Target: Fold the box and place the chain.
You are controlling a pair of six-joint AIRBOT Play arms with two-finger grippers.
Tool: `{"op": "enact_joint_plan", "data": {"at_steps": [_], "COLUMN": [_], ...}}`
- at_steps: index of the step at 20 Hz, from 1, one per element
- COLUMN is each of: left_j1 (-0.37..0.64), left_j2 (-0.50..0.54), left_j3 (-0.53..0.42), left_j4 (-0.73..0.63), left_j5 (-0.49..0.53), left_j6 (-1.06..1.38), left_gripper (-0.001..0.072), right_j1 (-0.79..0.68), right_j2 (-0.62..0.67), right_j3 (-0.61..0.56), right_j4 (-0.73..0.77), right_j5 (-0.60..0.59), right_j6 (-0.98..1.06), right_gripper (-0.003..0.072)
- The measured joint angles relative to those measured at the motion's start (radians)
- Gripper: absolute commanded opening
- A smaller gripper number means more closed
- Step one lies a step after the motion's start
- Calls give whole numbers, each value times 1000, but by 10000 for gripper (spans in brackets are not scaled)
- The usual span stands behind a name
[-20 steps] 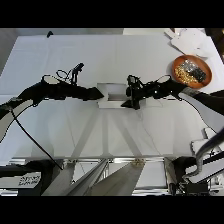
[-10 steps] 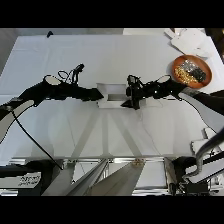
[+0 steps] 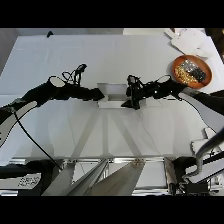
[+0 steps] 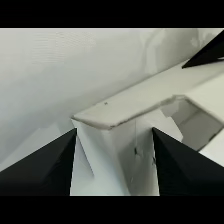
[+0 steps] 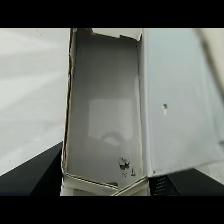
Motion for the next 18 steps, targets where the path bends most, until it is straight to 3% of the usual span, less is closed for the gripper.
{"op": "enact_joint_plan", "data": {"at_steps": [4,6,18], "left_j1": [-11,-15,-40], "left_j2": [3,7,6], "left_j3": [0,0,88], "left_j4": [29,56,201], "left_j5": [16,19,-56], "left_j6": [-20,-40,-190], "left_gripper": [483,415,415], "right_j1": [0,0,0], "right_j2": [0,0,0], "right_j3": [0,0,0], "right_j4": [0,1,0], "right_j5": [0,0,-1], "right_j6": [0,0,0], "right_gripper": [446,446,446]}}
